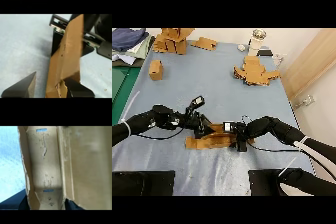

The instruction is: Fold the box.

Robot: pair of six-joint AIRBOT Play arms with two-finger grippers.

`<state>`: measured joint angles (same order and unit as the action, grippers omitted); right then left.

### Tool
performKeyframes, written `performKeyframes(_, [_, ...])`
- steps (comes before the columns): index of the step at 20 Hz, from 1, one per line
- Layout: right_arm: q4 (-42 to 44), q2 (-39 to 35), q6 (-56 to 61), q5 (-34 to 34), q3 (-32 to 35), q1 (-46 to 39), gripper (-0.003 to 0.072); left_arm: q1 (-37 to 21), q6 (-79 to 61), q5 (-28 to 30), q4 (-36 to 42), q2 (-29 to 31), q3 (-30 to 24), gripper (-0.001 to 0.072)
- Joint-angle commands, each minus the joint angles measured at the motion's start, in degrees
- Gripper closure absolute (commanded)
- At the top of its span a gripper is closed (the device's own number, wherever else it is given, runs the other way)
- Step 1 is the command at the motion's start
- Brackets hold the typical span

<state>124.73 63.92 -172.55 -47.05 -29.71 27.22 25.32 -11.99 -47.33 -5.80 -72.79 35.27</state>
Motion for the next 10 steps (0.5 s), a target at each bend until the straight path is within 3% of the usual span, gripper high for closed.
performKeyframes(1, [-0.02,-0.02,0.02,0.04,0.04,0.02,0.0213,-3.06,9.57,0.31,-6.58,4.24,0.04,0.0268])
performKeyframes(4, [-0.02,-0.02,0.02,0.04,0.02,0.02,0.0213,-4.24,32.81,-4.70,-24.11,9.90,0.04,0.0271])
performKeyframes(5, [-0.02,-0.02,0.02,0.04,0.04,0.02,0.0213,-4.22,40.85,-7.30,-27.89,11.93,0.04,0.0347])
performKeyframes(6, [-0.02,-0.02,0.02,0.04,0.04,0.02,0.0214,-4.22,49.37,-10.21,-30.12,13.57,0.02,0.0649])
performKeyframes(7, [-0.02,-0.02,0.02,0.04,0.04,0.02,0.0213,-4.22,57.55,-13.29,-30.84,14.75,-0.04,0.0697])
performKeyframes(10, [-0.02,-0.02,0.02,0.04,0.04,0.02,0.0213,-2.71,76.63,-23.50,-29.31,14.67,-0.24,0.0697])
